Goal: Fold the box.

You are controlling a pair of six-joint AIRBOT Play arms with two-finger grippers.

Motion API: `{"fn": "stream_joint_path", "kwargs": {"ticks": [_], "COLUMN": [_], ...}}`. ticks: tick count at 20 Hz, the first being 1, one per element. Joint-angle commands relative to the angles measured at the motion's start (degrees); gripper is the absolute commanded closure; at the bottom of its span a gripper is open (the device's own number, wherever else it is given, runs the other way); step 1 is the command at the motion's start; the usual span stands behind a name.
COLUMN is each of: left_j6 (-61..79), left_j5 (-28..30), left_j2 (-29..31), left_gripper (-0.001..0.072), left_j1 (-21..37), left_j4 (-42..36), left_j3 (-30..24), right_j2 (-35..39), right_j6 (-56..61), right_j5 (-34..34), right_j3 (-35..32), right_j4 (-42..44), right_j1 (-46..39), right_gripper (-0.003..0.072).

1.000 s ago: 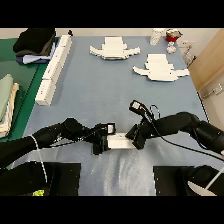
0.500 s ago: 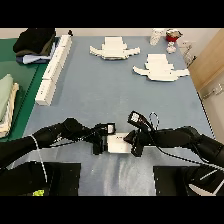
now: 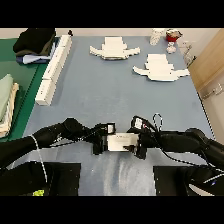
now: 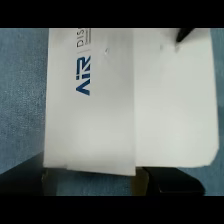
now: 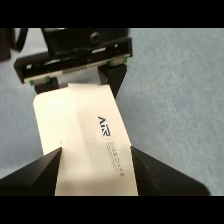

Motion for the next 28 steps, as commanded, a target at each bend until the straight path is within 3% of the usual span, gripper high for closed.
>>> {"fn": "stream_joint_path", "kwargs": {"ticks": [1,8,15,19,25,28], "left_j6": [0.0,0.0,0.0,0.0,0.0,0.0], "left_j5": [0.0,0.0,0.0,0.0,0.0,0.0], "left_j2": [0.0,0.0,0.0,0.0,0.0,0.0], "left_gripper": [0.0176,0.0177,0.0176,0.0176,0.0176,0.0176], "left_j1": [0.0,0.0,0.0,0.0,0.0,0.0], "left_j4": [0.0,0.0,0.0,0.0,0.0,0.0], "left_j3": [0.1,0.1,0.1,0.1,0.1,0.1], "right_j2": [-0.1,-1.9,-2.0,0.1,8.3,11.8], "right_j6": [-5.4,-6.4,9.1,9.1,9.4,14.4], "right_j5": [-3.6,-3.5,0.4,-0.2,0.3,4.9], "right_j3": [0.0,1.1,1.2,1.9,1.9,1.9], "right_j4": [-5.5,-8.0,-25.5,-23.4,-12.7,-12.2], "right_j1": [0.0,3.7,10.4,11.3,12.5,12.1], "right_gripper": [0.0020,0.0031,0.0032,0.0020,0.0010,0.0032]}}
